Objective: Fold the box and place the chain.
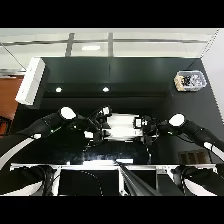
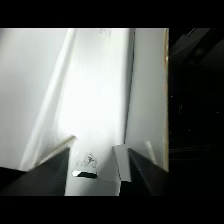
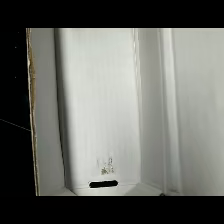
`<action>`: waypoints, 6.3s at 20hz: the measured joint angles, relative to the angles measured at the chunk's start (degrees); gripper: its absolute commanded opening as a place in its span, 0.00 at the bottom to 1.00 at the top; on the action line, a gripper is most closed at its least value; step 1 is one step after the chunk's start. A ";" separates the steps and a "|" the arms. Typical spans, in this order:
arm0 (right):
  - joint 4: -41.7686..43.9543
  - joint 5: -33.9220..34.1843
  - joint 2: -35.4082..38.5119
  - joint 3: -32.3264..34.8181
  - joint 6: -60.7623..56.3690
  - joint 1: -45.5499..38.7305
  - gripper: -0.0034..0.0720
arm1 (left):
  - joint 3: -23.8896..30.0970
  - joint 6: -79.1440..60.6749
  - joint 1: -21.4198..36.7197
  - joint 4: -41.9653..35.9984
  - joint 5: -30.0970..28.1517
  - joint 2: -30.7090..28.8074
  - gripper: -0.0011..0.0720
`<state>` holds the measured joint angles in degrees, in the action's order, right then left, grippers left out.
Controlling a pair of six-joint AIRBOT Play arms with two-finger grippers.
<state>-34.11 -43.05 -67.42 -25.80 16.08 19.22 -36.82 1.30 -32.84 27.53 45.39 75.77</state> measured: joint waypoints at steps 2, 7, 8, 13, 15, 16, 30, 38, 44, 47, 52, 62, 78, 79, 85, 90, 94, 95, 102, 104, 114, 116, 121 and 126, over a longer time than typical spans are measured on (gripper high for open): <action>-0.02 0.00 0.00 0.00 0.00 0.00 0.70 | 0.02 0.20 0.04 0.81 0.04 -0.33 0.07; 0.00 0.00 0.00 0.00 0.00 0.00 0.70 | 0.00 16.24 2.51 12.11 0.44 -6.58 0.05; 0.00 0.02 0.00 0.00 0.00 0.00 0.70 | 0.02 22.86 4.00 16.33 0.76 -8.61 0.05; 0.00 0.00 0.00 0.00 0.00 0.00 0.70 | 0.44 55.84 17.22 35.65 8.00 -16.44 0.05; 0.00 0.02 0.00 0.00 0.02 0.00 0.70 | 1.95 67.71 23.50 37.42 10.23 -16.74 0.05; 0.00 0.02 0.00 0.00 0.02 0.00 0.70 | 3.06 71.82 26.49 36.28 11.45 -16.13 0.05; -0.02 0.02 0.00 0.00 0.02 0.00 0.70 | 9.40 62.01 25.79 0.68 16.11 0.59 0.05; 0.00 0.02 0.00 0.00 0.02 0.00 0.70 | 3.50 57.27 18.84 -1.01 15.63 1.16 0.28; -0.02 0.02 0.00 0.00 0.02 0.00 0.70 | -0.04 56.04 18.08 -0.57 18.97 -0.02 0.90; -0.02 0.00 0.00 0.00 0.02 0.00 0.70 | -0.87 56.02 17.40 -0.31 22.34 -0.35 0.90; 0.00 0.00 0.00 0.00 0.02 0.00 0.70 | -1.95 60.19 11.72 2.10 17.88 -0.52 0.89; 0.00 0.00 0.00 0.00 0.02 0.00 0.70 | -9.66 81.29 -1.14 17.35 7.10 -0.52 0.86; -0.02 0.00 0.00 0.00 0.02 0.00 0.70 | -20.44 110.84 -13.33 44.96 11.80 4.66 0.49; 0.00 0.00 0.00 0.00 0.02 0.00 0.70 | -20.79 111.06 -13.66 45.27 12.22 4.79 0.48; 0.00 0.00 0.00 0.00 0.02 0.00 0.70 | -23.43 118.77 -16.50 52.04 14.80 6.14 0.48; -0.02 0.02 0.00 0.00 0.02 0.00 0.70 | -26.84 124.98 -18.69 57.27 18.27 9.97 0.48; -0.02 0.02 0.00 0.00 0.02 0.00 0.70 | -27.69 129.37 -19.65 58.36 19.23 12.04 0.48; 0.00 0.02 0.00 0.00 0.02 0.00 0.70 | -27.82 130.42 -19.78 58.49 19.39 12.37 0.48; 0.00 0.02 0.00 0.00 0.02 0.00 0.70 | -28.94 133.74 -20.00 58.80 19.30 13.64 0.14; 0.11 0.00 0.00 0.00 -0.28 0.00 0.70 | -29.83 134.38 -19.96 59.08 19.52 14.21 0.05; -0.02 0.09 0.00 0.00 0.02 0.00 0.70 | -31.82 134.05 -20.02 58.75 19.58 14.93 0.43; -0.07 0.04 0.00 0.00 0.04 0.00 0.70 | -31.87 134.09 -20.02 58.95 20.28 14.95 0.04; -0.04 0.02 0.00 0.00 0.00 0.00 0.70 | -31.89 134.31 -20.00 59.30 20.79 14.99 0.04; -1.95 -0.46 0.96 -0.11 -2.32 0.00 0.90 | -31.87 134.07 -20.02 59.17 20.37 15.02 0.05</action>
<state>-36.05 -43.51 -66.46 -25.91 13.76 19.22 -68.69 135.37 -52.86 86.70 65.76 90.78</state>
